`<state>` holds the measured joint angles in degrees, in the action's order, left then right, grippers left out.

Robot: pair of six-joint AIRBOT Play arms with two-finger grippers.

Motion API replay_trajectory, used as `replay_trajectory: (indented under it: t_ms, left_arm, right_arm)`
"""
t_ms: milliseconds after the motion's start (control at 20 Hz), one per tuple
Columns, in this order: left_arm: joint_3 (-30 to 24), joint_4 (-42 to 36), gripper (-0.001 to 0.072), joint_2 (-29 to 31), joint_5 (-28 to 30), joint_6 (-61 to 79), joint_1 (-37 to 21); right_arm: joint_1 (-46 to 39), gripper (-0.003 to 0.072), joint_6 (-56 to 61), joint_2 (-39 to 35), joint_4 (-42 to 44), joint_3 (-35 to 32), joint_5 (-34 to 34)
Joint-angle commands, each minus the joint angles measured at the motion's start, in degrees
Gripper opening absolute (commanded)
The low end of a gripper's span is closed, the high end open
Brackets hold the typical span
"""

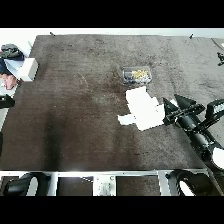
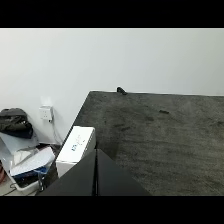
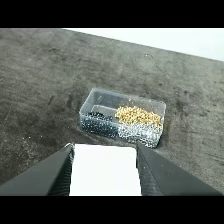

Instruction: Fold the box and place the chain.

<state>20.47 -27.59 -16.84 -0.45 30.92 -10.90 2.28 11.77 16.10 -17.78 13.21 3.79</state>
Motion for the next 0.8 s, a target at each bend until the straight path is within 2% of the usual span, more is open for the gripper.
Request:
replay_trajectory:
  t_ms: [0, 300, 500, 600, 750]
  left_arm:
    - [-0.04, 0.0, 0.0011, 0.04, 0.0, 0.02, 0.02]
    - [-0.04, 0.0, 0.0012, 0.04, 0.0, 0.02, 0.02]
    - [-0.04, 0.0, 0.0011, 0.04, 0.0, 0.02, 0.02]
    - [-0.04, 0.0, 0.0012, 0.04, 0.0, 0.02, 0.02]
    - [-0.04, 0.0, 0.0012, 0.04, 0.0, 0.02, 0.02]
  right_arm:
    - [0.02, 0.0438, -0.13, -0.5, 0.02, -0.02, -0.46]
    - [0.02, 0.0437, 1.57, -0.5, 0.9, 0.0, 0.39]
    - [-0.11, 0.0438, 1.4, 0.26, 0.66, 0.61, -5.49]
    - [-1.6, 0.0439, 2.99, 3.39, 1.01, 3.19, -7.54]
    - [-9.16, 0.0439, 4.46, 12.96, 1.31, 11.34, 0.26]
